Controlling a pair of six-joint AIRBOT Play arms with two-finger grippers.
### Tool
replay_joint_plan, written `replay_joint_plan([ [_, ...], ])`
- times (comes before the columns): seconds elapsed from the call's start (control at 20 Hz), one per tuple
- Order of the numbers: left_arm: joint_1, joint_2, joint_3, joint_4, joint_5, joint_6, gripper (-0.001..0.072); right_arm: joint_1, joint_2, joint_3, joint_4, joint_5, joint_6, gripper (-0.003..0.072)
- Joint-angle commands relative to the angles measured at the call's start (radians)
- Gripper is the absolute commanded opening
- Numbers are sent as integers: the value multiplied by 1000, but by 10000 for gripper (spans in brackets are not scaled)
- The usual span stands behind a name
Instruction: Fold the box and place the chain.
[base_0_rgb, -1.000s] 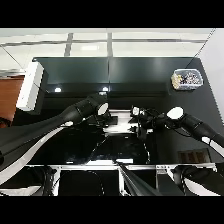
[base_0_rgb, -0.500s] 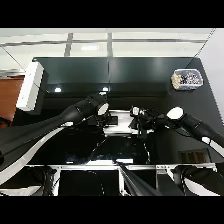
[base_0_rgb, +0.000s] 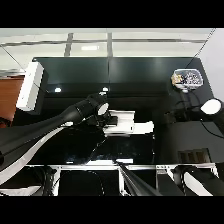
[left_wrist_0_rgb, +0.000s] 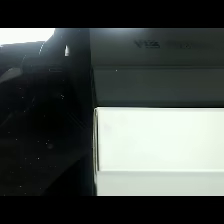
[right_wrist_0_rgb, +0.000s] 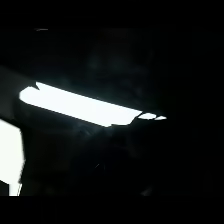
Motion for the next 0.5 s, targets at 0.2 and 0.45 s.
replay_joint_plan([
  [0.2,1,1,1,1,-1,0,27,-103,-202,-134,357,114,50,12],
  [0.45,1,1,1,2,0,0,26,102,-278,-128,510,79,-103,13],
])
